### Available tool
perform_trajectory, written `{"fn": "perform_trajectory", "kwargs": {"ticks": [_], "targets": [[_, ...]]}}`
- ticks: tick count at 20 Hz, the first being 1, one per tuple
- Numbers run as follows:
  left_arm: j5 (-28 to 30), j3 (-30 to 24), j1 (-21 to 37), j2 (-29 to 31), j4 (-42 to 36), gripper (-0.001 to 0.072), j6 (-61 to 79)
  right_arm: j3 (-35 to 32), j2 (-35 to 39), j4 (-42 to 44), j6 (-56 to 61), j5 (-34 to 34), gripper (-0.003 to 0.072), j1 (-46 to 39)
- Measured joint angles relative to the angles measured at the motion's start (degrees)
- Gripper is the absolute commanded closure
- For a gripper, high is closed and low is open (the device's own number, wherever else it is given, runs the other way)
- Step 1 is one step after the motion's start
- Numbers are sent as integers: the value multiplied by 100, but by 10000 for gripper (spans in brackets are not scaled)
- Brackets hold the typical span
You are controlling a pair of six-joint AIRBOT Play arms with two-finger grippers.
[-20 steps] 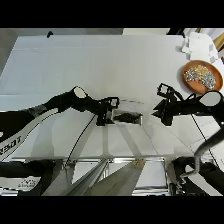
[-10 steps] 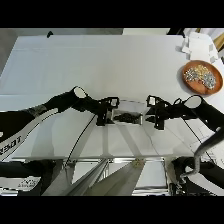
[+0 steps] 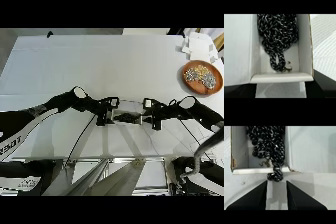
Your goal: Fold the box and place the chain.
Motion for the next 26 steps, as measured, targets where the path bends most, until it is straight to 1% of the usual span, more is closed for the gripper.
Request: {"fn": "perform_trajectory", "kwargs": {"ticks": [16,22,23,24,26], "targets": [[0,0,0,0,0,318,0,-249,-9,452,-313,-328,421,50],[0,0,0,0,0,318,0,-297,-9,535,-358,-448,436,81],[-2,0,0,0,0,318,0,-308,-9,535,-365,-476,451,114],[0,0,0,0,0,318,0,-315,-9,538,-372,-494,500,157],[0,0,0,0,0,318,0,-328,-9,529,-372,-522,545,227]]}}
